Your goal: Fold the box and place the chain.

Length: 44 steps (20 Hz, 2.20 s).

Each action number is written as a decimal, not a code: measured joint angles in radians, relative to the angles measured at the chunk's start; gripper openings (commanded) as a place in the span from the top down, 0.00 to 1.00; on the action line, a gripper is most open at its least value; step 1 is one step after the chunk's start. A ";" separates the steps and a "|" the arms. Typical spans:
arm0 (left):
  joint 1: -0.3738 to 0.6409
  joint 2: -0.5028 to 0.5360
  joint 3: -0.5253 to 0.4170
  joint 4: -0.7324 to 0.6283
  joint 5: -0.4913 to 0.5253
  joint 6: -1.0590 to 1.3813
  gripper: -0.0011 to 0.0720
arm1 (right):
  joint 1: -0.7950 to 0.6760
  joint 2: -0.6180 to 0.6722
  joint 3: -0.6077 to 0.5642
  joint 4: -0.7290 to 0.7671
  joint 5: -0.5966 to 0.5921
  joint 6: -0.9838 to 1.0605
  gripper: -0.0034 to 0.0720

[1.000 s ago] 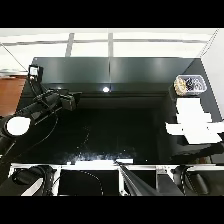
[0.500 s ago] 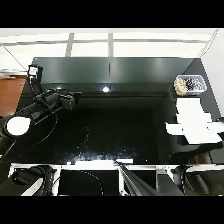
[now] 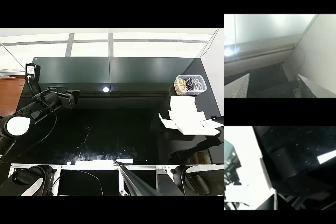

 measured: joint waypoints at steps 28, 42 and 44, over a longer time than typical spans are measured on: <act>0.012 -0.190 -0.001 -0.239 -0.392 -0.133 0.03 | 1.070 1.259 -1.040 0.355 -0.750 -0.156 0.90; 0.064 -0.751 0.003 -0.982 -0.793 0.634 0.04 | 1.173 1.279 -1.062 0.303 -0.825 -0.092 0.90; 0.059 -0.806 0.018 -1.021 -0.836 0.682 0.04 | 1.173 1.279 -1.062 0.303 -0.825 -0.078 0.90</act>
